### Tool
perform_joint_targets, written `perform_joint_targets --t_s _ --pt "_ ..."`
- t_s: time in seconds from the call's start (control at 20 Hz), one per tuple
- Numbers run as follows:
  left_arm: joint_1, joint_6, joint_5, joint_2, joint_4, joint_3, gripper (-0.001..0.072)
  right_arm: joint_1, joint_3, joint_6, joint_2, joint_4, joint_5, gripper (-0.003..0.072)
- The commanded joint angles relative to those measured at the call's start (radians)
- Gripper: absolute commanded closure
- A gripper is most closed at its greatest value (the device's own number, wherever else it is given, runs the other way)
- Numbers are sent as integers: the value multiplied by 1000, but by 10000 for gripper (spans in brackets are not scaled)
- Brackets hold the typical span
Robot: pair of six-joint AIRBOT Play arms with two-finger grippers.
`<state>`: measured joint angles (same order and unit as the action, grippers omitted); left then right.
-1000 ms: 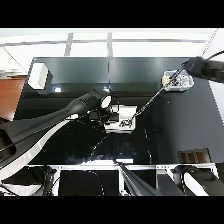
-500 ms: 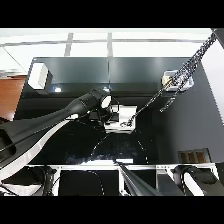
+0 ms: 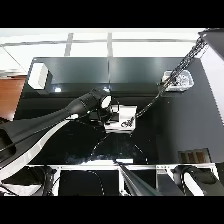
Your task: Fold the box and place the chain.
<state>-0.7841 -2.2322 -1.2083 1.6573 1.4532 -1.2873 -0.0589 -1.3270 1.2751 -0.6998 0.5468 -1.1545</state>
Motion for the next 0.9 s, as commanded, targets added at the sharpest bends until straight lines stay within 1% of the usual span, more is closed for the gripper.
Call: perform_joint_targets --t_s 0.0,0.1,0.35,0.45,0.65,0.75,0.85 --pt "0 0 0 0 0 0 681 5 -1 0 -20 -52 -83 673" --pt "0 0 0 0 0 0 680 47 1 0 -43 -53 -92 672" --pt "0 0 0 0 0 0 680 237 2 -1 -136 -48 -87 672" --pt "0 0 0 0 0 0 680 290 2 -1 -167 -40 -75 672" --pt "0 0 0 0 0 0 680 343 15 -1 -212 14 -58 672" --pt "0 0 0 0 0 0 680 355 60 0 -224 28 -53 673" --pt "0 0 0 0 0 0 680 357 117 1 -229 92 -43 672"
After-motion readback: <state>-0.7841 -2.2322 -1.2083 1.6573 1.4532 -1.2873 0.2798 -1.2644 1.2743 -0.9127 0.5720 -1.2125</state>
